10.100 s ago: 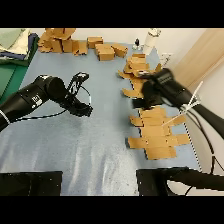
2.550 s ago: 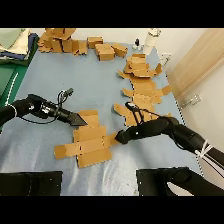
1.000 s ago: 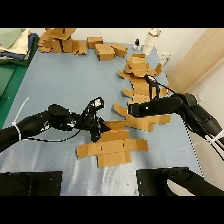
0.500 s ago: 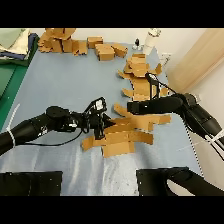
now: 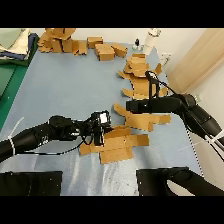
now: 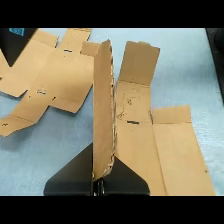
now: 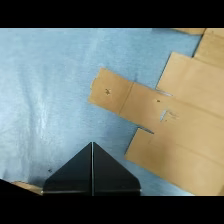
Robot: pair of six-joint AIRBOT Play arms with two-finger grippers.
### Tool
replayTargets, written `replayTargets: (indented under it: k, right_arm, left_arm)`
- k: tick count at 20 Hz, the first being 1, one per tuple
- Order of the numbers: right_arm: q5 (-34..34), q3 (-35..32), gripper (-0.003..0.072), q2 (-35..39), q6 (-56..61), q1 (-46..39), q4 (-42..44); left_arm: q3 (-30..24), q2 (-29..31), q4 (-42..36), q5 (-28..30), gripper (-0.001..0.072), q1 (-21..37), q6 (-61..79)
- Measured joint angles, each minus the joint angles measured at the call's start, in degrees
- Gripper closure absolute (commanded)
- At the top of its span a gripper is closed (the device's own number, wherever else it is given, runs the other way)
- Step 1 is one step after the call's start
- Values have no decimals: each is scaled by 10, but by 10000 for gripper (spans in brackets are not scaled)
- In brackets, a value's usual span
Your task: Fold the box.
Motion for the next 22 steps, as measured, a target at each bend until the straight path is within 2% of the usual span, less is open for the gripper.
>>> replayTargets:
  k: [4, 9, 11, 14, 18, 22]
  right_arm:
    - [-16, 0, 682, 2, 13, 13, -8]
    - [-143, -1, 682, 30, 152, 17, -148]
    - [-178, -3, 682, 52, 187, 18, -180]
    - [-207, -6, 682, 86, 213, 19, -169]
    - [-223, -28, 683, 113, 226, 19, -111]
    - [-210, -82, 682, 122, 226, 20, -46]
  left_arm:
    - [-1, 6, -7, 19, 699, -1, 39]
    - [-1, 14, -9, 37, 698, 5, 68]
    - [0, 12, -9, 42, 698, 14, 85]
    - [1, 9, -9, 40, 698, 36, 98]
    - [1, 3, -9, -24, 698, 49, 80]
    - [1, -7, -11, -64, 698, 50, 58]
